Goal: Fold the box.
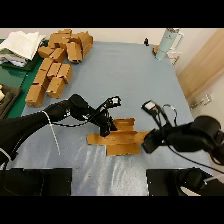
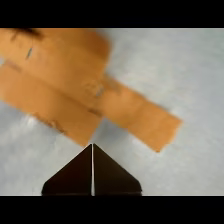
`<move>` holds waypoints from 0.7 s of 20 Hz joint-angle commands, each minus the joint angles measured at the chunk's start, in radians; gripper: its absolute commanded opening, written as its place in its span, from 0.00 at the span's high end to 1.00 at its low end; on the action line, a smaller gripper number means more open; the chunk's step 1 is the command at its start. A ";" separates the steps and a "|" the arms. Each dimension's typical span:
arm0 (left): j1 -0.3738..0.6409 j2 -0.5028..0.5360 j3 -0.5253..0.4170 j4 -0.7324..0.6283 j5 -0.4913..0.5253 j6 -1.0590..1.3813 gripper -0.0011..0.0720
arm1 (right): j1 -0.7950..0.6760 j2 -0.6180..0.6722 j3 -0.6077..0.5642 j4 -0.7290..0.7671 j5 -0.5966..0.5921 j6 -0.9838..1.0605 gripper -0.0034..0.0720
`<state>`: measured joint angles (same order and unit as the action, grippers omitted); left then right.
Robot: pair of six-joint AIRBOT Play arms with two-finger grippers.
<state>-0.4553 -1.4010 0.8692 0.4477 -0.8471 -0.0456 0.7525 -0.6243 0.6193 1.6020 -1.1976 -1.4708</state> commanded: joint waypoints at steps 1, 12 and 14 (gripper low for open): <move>0.000 0.000 0.000 0.000 0.000 0.000 0.97 | 0.229 0.060 -0.144 -0.040 0.090 -0.145 0.44; 0.000 0.000 0.000 0.000 0.000 0.000 0.97 | 0.301 -0.197 -0.246 -0.254 0.444 -0.285 0.12; 0.000 0.000 0.000 0.000 0.000 0.000 0.97 | 0.301 -0.202 -0.246 -0.290 0.478 -0.284 0.12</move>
<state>-0.4553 -1.4014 0.8692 0.4477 -0.8471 -0.0456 1.0496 -0.7982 0.3775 1.3594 -0.7834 -1.7470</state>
